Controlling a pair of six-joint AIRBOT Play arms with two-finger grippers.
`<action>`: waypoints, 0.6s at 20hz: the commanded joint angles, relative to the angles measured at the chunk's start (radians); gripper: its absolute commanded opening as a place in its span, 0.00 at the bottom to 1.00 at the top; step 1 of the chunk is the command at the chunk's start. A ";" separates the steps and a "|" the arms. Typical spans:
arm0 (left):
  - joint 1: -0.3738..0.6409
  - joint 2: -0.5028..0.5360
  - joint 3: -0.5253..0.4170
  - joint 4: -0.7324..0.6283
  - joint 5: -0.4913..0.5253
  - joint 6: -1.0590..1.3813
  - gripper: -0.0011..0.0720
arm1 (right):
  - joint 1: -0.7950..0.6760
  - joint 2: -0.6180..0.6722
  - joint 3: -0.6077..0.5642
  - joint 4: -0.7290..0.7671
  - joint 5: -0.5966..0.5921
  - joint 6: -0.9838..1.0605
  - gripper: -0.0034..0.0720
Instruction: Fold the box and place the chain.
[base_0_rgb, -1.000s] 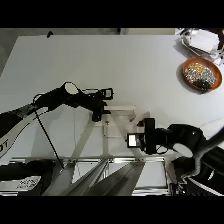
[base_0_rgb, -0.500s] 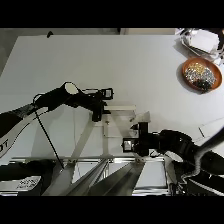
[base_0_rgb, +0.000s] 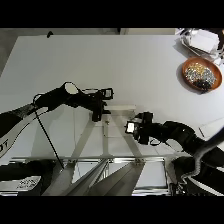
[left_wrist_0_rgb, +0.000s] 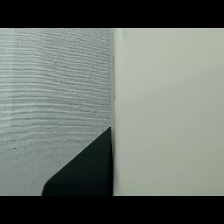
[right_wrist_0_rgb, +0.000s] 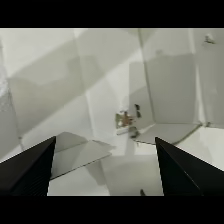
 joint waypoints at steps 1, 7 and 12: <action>0.000 -0.001 0.000 0.000 0.000 0.000 0.03 | -0.016 0.004 0.014 0.020 0.010 -0.015 0.97; -0.001 -0.001 0.000 0.000 0.000 0.000 0.03 | -0.008 0.009 0.029 0.037 0.192 -0.118 0.93; 0.000 -0.001 0.000 0.000 0.000 0.000 0.03 | 0.045 0.000 0.001 0.011 0.126 -0.136 0.93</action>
